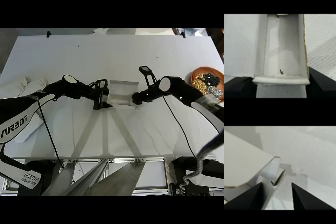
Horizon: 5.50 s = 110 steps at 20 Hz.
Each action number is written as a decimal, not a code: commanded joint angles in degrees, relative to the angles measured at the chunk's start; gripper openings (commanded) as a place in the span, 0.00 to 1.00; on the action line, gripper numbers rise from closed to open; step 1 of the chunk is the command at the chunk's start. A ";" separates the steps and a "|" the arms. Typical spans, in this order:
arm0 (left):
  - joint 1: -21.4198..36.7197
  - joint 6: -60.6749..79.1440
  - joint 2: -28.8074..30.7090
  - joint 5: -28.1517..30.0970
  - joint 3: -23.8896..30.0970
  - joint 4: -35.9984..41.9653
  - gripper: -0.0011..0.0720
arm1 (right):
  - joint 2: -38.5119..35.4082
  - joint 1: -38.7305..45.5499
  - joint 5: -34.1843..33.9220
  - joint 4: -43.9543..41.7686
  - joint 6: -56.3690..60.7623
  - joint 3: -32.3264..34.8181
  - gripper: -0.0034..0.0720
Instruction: Fold the box and place the chain.
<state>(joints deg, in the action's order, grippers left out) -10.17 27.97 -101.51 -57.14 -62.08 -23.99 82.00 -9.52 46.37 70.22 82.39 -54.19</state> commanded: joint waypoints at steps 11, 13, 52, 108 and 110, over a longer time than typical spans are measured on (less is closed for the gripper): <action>0.07 0.00 0.04 -0.09 0.00 -0.07 0.42 | 1.95 -5.64 4.66 11.65 14.32 -5.64 0.52; 0.07 0.00 0.04 -0.09 0.00 -0.04 0.42 | 3.06 -5.77 6.03 11.65 16.90 -5.64 0.52; 0.07 0.00 0.04 -0.09 0.00 -0.04 0.42 | 5.97 -5.95 18.91 18.71 26.62 -20.13 0.61; 0.07 0.28 0.04 -0.09 0.00 -0.04 0.42 | -7.54 50.07 35.65 14.38 -16.39 -20.61 0.06; 0.07 0.28 0.04 -0.09 0.00 -0.04 0.42 | -8.55 46.12 38.05 14.40 -16.48 -20.61 0.06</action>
<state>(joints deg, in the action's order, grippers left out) -10.13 28.25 -101.51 -57.25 -62.08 -24.03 75.29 40.16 79.11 86.19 67.42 -74.81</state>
